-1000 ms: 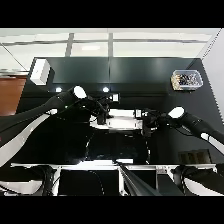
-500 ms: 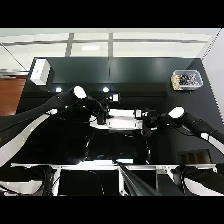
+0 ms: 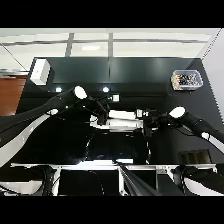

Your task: Fold the box and place the chain.

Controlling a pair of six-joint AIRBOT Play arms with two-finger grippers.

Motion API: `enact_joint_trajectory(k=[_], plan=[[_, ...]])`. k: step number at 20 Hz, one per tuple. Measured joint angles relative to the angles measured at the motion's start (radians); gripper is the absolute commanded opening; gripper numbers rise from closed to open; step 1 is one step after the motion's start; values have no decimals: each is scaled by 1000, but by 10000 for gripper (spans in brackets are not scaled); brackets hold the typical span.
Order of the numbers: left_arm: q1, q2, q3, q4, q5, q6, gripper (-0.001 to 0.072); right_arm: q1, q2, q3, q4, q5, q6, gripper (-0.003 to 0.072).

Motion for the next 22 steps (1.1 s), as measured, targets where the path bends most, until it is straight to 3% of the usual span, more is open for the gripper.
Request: enact_joint_trajectory(k=[1, 2, 8, 9, 10, 11, 12, 15, 17, 22], plan=[[3, 4, 2, 2, -3, -3, 568, 0, 0, 0, 0, 0, 0, 415], [6, 12, 5, 4, -3, -6, 587, 0, 0, 0, 0, 0, 0, 415], [80, 147, 18, 130, -126, -198, 579, 6, 0, 0, -6, 1, 0, 415], [94, 173, 18, 164, -164, -252, 535, 10, 0, 0, -11, 0, 0, 415], [107, 196, 19, 188, -202, -315, 383, 13, 0, 0, -15, 0, 0, 415], [116, 212, 19, 203, -241, -375, 108, 16, 0, 0, -19, 0, 0, 415], [122, 223, 14, 206, -286, -436, 26, 18, 0, 0, -20, 0, 0, 415], [108, 239, -34, 175, -404, -536, 24, 21, 0, 0, -26, 0, 0, 415], [74, 243, -89, 121, -404, -570, 24, 23, 0, 0, -27, 1, 0, 415], [-8, 248, -186, -91, -173, -528, 26, 23, 0, 0, -29, 2, 0, 415]])
